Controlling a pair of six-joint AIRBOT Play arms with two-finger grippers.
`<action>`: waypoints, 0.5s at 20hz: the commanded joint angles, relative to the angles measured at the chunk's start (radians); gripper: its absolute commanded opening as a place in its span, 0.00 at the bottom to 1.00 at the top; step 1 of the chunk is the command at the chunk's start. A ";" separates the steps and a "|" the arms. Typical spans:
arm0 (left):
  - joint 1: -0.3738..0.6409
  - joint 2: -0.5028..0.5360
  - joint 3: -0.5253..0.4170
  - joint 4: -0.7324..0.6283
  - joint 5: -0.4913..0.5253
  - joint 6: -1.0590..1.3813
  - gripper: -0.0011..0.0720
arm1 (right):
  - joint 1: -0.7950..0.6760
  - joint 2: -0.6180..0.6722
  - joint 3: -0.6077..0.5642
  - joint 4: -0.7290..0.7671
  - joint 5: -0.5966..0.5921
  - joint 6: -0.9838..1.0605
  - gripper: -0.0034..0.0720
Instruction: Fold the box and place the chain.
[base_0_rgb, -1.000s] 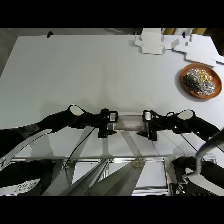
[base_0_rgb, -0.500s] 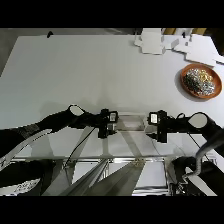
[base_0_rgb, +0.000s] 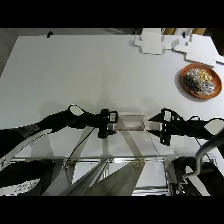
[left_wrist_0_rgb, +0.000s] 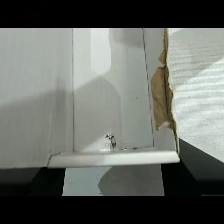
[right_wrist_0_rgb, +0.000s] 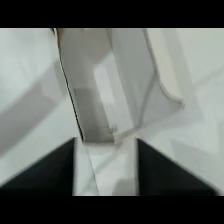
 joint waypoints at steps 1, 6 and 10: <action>0.000 0.000 -0.001 0.000 0.000 0.001 0.48 | -0.003 -0.026 0.001 0.286 0.017 -0.089 0.07; 0.000 0.000 -0.001 0.000 0.000 0.000 0.48 | 0.064 -0.306 0.017 0.488 -0.188 -0.205 0.07; 0.000 0.000 0.000 0.000 0.000 0.000 0.48 | 0.083 -0.522 0.123 0.481 -0.359 -0.103 0.07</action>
